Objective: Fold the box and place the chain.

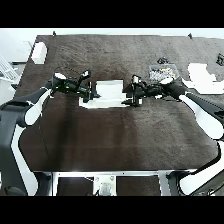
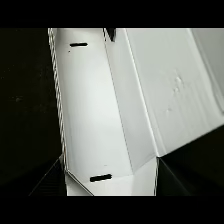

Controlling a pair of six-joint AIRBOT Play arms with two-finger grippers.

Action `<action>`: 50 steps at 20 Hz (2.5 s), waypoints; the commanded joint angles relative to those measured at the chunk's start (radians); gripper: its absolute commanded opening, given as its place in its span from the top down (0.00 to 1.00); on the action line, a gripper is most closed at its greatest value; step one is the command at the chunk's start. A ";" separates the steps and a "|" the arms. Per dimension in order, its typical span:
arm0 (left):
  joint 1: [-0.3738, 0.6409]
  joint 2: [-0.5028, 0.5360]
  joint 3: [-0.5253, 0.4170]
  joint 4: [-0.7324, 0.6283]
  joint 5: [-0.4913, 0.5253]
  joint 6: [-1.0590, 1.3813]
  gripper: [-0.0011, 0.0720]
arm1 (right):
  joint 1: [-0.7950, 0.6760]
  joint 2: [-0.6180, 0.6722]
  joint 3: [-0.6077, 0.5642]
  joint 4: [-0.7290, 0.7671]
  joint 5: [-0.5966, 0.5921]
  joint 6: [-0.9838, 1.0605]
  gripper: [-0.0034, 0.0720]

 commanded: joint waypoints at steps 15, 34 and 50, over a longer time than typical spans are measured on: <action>0.000 0.000 0.000 0.000 0.001 0.000 0.96 | 0.002 -0.169 0.174 0.002 0.195 -0.061 0.08; 0.000 0.000 0.000 0.000 0.001 0.000 0.96 | 0.008 -0.224 0.216 -0.003 0.199 -0.076 0.01; 0.000 0.000 0.000 0.000 0.001 0.000 0.96 | 0.035 -0.262 0.283 -0.084 0.229 0.054 0.02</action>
